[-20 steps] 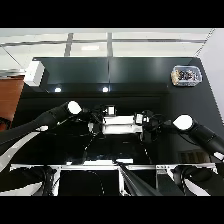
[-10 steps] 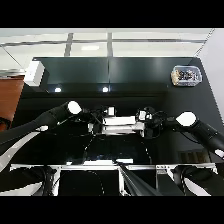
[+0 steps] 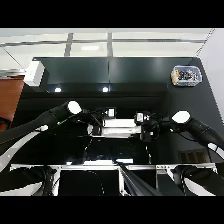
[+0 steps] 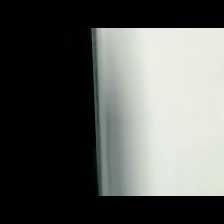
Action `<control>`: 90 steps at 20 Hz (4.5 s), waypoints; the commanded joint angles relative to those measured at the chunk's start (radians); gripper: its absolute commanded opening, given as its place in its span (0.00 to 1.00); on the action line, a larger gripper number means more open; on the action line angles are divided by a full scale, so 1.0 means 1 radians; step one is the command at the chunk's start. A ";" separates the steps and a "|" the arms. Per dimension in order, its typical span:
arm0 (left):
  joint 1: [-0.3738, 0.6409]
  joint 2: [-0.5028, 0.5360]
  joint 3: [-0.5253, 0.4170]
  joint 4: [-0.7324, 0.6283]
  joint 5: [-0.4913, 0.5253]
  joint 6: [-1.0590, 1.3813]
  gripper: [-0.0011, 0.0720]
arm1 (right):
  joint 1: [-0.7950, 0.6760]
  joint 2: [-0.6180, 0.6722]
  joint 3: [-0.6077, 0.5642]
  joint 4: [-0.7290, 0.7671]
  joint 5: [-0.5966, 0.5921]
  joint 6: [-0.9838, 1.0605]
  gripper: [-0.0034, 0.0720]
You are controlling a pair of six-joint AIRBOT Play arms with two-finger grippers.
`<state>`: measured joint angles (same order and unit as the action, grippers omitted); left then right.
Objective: Fold the box and place the chain.
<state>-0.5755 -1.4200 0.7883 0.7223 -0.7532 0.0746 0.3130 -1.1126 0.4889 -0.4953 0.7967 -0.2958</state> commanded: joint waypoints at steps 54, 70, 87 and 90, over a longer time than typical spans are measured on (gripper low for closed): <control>0.000 0.000 0.001 -0.001 0.019 0.000 0.05 | 0.055 -0.101 0.001 -0.064 -0.084 0.060 0.93; 0.141 0.335 0.001 0.457 -0.055 -0.458 0.99 | 0.063 -0.101 0.001 -0.094 -0.074 0.061 0.52; 0.050 0.327 -0.210 -0.268 -0.159 -0.734 0.05 | 0.063 -0.101 0.001 -0.093 -0.075 0.064 0.52; 0.064 0.303 -0.210 -0.509 0.036 -0.514 0.05 | 0.063 -0.101 0.001 -0.093 -0.076 0.063 0.52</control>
<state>-0.5076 -1.0870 0.5861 0.4587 -0.9031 -0.6216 0.3756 -1.2133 0.4900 -0.5892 0.7223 -0.2344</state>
